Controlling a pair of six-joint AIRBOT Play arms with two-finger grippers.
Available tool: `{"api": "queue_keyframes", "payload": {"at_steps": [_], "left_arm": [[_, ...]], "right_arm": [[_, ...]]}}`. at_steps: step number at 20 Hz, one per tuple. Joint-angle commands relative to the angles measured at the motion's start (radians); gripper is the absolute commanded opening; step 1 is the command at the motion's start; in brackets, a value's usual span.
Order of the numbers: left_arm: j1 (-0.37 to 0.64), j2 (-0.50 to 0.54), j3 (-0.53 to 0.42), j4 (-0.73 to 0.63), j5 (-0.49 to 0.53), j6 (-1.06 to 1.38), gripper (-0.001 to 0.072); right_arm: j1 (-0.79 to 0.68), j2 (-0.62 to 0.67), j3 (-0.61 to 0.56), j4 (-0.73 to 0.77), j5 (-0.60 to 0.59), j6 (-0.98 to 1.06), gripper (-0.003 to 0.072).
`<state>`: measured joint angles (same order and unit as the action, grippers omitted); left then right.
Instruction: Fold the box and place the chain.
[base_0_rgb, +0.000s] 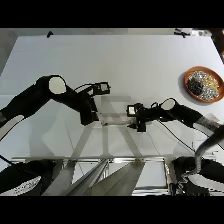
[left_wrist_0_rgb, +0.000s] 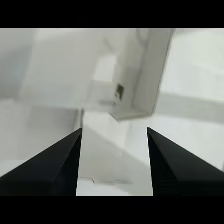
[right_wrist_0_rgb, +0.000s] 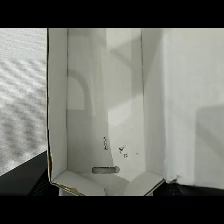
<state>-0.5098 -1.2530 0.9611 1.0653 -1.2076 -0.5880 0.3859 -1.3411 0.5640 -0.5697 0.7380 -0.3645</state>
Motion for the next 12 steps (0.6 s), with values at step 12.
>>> {"api": "queue_keyframes", "payload": {"at_steps": [12], "left_arm": [[-0.016, -0.122, -0.004, 0.110, 0.031, 0.369, 0.0405]], "right_arm": [[0.000, 0.001, 0.000, 0.001, -0.001, 0.001, 0.0345]]}}
